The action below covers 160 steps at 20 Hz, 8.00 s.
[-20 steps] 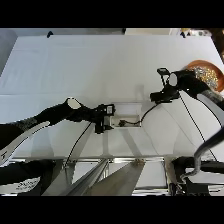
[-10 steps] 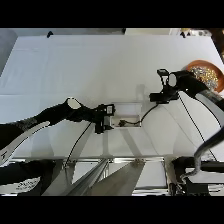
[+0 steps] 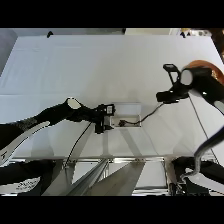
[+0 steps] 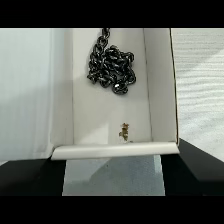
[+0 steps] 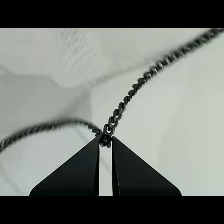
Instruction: Fold the box and place the chain.
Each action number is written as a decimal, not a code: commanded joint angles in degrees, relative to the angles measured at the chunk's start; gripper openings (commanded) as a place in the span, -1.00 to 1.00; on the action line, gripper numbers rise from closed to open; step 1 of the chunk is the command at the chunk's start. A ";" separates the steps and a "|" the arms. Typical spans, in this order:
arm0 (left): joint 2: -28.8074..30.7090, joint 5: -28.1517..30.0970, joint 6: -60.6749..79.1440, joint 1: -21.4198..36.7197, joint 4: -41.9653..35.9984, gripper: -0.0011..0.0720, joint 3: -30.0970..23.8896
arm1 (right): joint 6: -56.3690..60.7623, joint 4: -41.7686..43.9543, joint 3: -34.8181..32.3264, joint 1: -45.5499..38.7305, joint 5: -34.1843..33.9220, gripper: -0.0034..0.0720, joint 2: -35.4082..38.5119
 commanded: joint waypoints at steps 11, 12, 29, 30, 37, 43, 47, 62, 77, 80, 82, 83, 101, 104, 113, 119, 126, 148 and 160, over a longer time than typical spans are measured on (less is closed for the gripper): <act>0.04 0.02 0.02 0.04 0.00 -0.22 0.02 | -5.22 19.89 0.04 0.04 9.75 -0.84 29.05; 0.04 0.00 0.02 0.04 0.02 -0.22 0.02 | -5.22 21.77 0.04 0.04 9.53 -0.84 30.29; 0.04 0.02 0.02 0.04 0.02 -0.22 0.02 | -5.97 30.77 0.04 18.12 -9.25 -0.84 30.93; 0.04 0.02 0.02 0.04 0.02 -0.22 0.02 | -5.97 30.91 0.04 19.30 -9.70 -0.84 29.59; 0.04 0.00 0.02 0.04 0.02 -0.22 0.02 | -4.52 21.11 0.02 25.33 -10.01 -0.84 18.86; 0.04 0.00 0.02 0.04 0.02 -0.22 0.02 | -2.64 21.09 -7.41 26.71 -16.74 -0.84 15.56; 0.04 0.02 0.02 0.04 0.00 -0.22 0.02 | -1.95 21.11 -13.05 29.44 -22.80 -0.84 11.50; 0.04 0.02 0.02 0.04 0.02 -0.22 0.02 | -0.15 20.81 -13.29 31.63 -26.32 -0.53 7.91; 0.04 0.00 0.02 0.04 0.00 -0.22 0.02 | -0.20 0.70 -8.68 -0.70 -6.47 0.11 17.73; 0.04 0.02 0.02 0.04 0.02 -0.22 0.02 | -0.20 0.70 -8.68 -2.54 -9.79 0.11 10.14; 0.04 0.02 0.02 0.04 0.00 -0.22 0.02 | -0.15 0.68 -8.68 -2.51 -12.00 0.12 5.18; 0.04 0.00 0.02 0.04 0.00 -0.22 0.02 | -0.11 0.68 -8.68 -2.51 -13.35 0.14 3.06; 0.04 0.00 0.02 0.04 0.00 -0.22 0.02 | 9.01 -1.90 -8.68 -2.47 -23.23 -0.13 -9.40; 0.04 0.00 0.02 0.04 0.00 -0.22 0.02 | 8.98 -1.90 -8.68 -2.47 -22.53 -0.19 -9.40; 0.04 0.02 0.02 0.04 0.00 -0.22 0.02 | 6.78 -5.97 -8.68 -2.47 -15.37 -0.84 -6.78; 0.04 0.00 0.02 0.04 0.00 -0.22 0.02 | 2.14 -5.62 -8.68 0.42 -5.16 -0.84 1.70; 0.04 0.02 0.02 0.04 0.00 -0.22 0.02 | 1.92 3.93 -8.70 10.73 -2.71 -0.84 13.33; 0.04 0.00 0.02 0.04 0.00 -0.22 0.02 | 3.04 27.26 -8.68 19.08 -13.66 -0.84 28.74; 0.04 0.00 0.02 0.04 0.00 -0.22 0.02 | 6.01 18.75 -8.96 23.23 -13.07 -0.84 28.94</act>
